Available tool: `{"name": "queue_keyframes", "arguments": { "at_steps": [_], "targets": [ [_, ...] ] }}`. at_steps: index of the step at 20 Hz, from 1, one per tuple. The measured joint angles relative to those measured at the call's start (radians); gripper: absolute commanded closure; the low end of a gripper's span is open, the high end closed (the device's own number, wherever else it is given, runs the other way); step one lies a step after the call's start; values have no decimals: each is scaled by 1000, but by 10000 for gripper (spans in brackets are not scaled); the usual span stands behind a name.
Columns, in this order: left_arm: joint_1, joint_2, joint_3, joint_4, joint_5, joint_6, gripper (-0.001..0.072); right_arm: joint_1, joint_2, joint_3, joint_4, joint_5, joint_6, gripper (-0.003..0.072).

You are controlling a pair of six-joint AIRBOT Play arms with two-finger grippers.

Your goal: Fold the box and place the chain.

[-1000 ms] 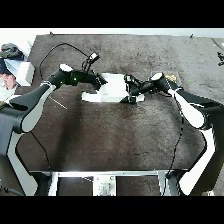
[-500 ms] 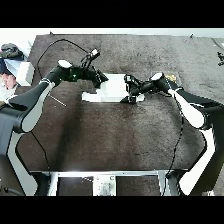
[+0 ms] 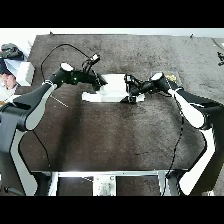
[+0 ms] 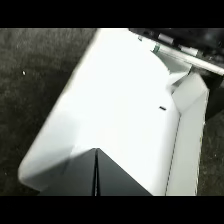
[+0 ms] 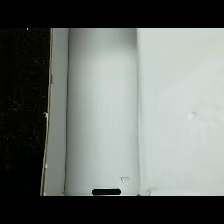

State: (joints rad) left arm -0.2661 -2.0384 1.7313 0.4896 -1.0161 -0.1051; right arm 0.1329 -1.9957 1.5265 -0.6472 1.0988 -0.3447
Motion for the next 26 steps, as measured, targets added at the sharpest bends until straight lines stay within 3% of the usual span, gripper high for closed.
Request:
{"name": "queue_keyframes", "arguments": {
  "at_steps": [17, 26],
  "targets": [
    [-14, -26, -2, 76, 55, -72, 700, 0, 0, 0, 0, 0, 0, 214],
    [33, 109, 8, 86, -9, -8, 695, 0, 0, 0, -1, 0, -2, 214]
  ]
}}
